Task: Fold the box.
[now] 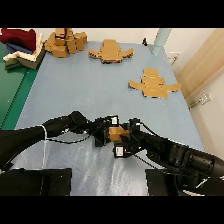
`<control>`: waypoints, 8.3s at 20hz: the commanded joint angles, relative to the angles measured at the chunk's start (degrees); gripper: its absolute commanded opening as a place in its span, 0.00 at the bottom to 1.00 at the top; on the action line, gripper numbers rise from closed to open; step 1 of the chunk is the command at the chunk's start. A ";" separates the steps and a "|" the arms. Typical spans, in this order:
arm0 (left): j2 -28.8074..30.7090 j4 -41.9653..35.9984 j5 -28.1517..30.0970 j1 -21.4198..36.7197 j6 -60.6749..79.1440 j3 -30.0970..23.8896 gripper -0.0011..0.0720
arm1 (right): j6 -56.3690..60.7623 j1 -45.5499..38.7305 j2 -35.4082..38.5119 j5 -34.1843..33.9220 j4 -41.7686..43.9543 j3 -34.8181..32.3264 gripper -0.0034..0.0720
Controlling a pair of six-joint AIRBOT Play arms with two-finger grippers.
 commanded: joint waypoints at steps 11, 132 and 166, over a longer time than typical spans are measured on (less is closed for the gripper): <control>0.00 0.02 -0.07 0.02 0.11 0.04 0.66 | -0.02 2.23 -3.43 -0.61 7.87 -0.24 0.75; 0.00 0.02 -0.07 0.02 0.11 0.04 0.66 | 29.68 -10.54 9.29 -34.27 3.26 5.97 0.05; -25.62 34.93 2.21 50.38 -59.45 44.96 0.66 | 77.15 -18.73 -3.89 -34.73 14.56 5.95 0.05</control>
